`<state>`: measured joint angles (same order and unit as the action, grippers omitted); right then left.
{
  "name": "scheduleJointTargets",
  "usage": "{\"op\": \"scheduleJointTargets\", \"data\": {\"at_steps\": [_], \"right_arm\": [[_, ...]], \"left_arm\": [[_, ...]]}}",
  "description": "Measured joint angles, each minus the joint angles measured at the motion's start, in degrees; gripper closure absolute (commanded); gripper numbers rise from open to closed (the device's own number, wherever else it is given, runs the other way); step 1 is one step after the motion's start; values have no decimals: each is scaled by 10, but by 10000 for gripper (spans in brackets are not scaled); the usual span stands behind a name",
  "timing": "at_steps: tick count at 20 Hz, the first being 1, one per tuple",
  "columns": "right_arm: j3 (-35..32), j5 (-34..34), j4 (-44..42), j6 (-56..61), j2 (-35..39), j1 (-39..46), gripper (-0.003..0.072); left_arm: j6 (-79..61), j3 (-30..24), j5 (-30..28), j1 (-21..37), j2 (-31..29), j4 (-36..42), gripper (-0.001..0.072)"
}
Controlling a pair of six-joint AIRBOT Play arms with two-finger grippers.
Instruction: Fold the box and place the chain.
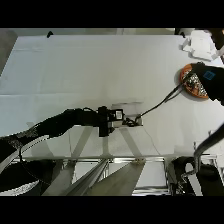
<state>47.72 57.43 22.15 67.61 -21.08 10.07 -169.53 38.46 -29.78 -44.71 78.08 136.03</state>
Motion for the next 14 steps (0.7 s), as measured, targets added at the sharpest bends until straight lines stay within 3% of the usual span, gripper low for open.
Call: {"op": "scheduleJointTargets", "data": {"at_steps": [8,14], "right_arm": [[0,36,-46,-19,2,0,663],[0,80,13,-21,-36,-33,663]], "left_arm": [[0,0,0,0,0,0,574],[0,0,0,0,0,0,574]]}}
